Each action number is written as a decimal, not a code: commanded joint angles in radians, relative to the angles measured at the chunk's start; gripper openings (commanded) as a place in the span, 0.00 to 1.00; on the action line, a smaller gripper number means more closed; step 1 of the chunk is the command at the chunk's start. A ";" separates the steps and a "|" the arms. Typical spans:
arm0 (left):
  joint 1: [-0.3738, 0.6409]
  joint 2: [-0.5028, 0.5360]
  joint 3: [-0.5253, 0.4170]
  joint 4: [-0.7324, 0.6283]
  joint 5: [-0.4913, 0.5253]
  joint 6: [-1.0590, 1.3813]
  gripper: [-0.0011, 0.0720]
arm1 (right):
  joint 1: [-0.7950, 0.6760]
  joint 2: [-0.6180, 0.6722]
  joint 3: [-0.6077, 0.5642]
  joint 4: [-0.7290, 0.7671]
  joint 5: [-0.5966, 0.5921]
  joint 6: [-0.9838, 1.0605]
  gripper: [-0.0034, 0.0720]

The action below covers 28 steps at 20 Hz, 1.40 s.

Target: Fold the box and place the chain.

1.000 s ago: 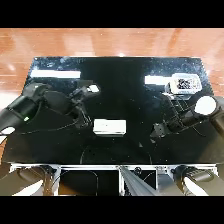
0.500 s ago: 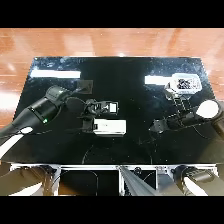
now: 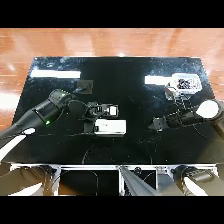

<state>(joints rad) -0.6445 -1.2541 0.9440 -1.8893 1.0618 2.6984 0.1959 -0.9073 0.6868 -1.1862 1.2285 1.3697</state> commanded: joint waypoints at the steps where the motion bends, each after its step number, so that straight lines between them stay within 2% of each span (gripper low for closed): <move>1: 0.001 -0.001 -0.003 -0.004 -0.001 -0.003 0.89 | 0.000 0.001 0.000 0.001 -0.003 0.001 1.00; 24: 0.000 0.001 -0.032 -0.004 -0.026 -0.036 0.89 | 0.000 0.001 0.000 0.000 -0.003 0.001 1.00; 28: 0.001 0.033 -0.032 -0.004 -0.023 -0.036 0.89 | 0.000 0.001 -0.001 0.000 -0.003 0.001 1.00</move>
<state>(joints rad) -0.6441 -1.2381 0.9108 -1.8893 1.0401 2.6640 0.1959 -0.9073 0.6868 -1.1862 1.2255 1.3708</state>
